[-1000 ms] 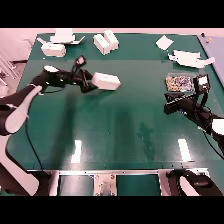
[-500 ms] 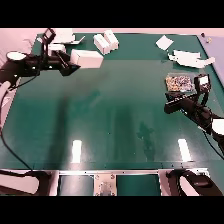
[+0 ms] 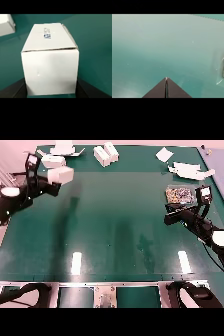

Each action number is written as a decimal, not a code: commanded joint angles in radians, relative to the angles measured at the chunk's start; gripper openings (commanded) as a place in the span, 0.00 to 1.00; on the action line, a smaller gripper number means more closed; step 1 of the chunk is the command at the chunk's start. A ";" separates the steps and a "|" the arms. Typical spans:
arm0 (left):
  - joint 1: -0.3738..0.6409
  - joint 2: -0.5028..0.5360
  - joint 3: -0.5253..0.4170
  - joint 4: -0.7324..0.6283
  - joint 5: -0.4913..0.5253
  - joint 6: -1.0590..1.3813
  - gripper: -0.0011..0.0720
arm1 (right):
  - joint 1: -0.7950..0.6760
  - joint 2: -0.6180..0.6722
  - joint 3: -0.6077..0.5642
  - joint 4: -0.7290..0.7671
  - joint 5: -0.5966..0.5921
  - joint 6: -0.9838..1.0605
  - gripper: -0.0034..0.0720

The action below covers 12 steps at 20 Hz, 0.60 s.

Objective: Fold the box and place the chain.

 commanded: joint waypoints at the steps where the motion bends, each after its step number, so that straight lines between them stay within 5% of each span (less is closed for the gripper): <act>1: 0.001 0.019 -0.131 -0.002 0.300 0.000 0.04 | 0.000 0.001 0.000 0.004 0.001 0.000 0.07; 4: 0.001 -0.010 -0.174 0.014 0.357 0.000 0.05 | 0.000 0.000 0.000 0.011 0.002 0.000 0.07; 6: 0.001 -0.051 -0.173 0.013 0.354 -0.003 0.32 | 0.001 0.000 0.000 0.011 0.002 0.000 0.07; 9: 0.001 -0.109 -0.171 0.013 0.354 -0.019 0.37 | 0.001 0.000 0.000 0.011 0.002 0.000 0.07; 11: 0.001 -0.124 -0.171 0.013 0.370 -0.040 0.81 | 0.001 0.001 0.000 0.011 0.002 0.000 0.07; 12: 0.004 -0.132 -0.171 0.013 0.379 -0.054 0.86 | 0.001 0.001 0.000 0.011 0.002 0.000 0.07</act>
